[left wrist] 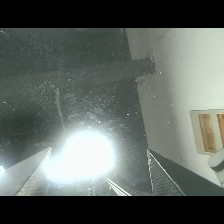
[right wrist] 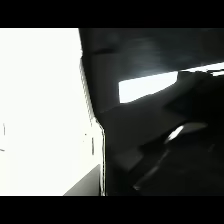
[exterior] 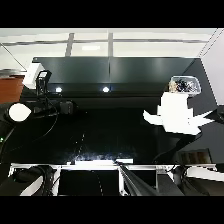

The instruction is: Fold the box and place the chain.

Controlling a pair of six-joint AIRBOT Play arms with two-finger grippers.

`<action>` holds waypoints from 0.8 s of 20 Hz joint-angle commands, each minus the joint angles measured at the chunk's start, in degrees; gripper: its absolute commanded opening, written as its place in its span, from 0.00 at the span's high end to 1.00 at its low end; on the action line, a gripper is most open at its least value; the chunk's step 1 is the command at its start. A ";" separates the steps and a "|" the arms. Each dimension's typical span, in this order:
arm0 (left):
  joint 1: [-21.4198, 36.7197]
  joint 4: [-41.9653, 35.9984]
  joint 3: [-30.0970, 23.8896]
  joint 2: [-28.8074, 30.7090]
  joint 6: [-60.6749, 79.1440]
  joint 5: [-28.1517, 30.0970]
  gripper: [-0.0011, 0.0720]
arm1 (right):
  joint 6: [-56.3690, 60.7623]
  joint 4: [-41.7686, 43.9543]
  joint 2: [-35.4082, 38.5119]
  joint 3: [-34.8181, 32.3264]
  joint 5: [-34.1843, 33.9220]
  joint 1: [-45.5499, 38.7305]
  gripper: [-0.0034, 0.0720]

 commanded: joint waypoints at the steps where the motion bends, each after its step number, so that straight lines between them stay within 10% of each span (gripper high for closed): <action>1: -0.04 -0.22 0.00 -0.04 0.00 -0.02 0.02 | 1.84 2.62 4.15 -3.76 -0.09 4.44 0.92; 7: -0.04 -0.39 0.00 -0.07 0.00 0.07 0.02 | 7.10 13.79 11.61 -8.68 0.00 17.27 0.92; 16: 1.38 -3.23 0.22 -1.11 -1.11 -2.80 0.02 | 15.52 15.98 25.77 -21.70 -25.59 50.47 0.92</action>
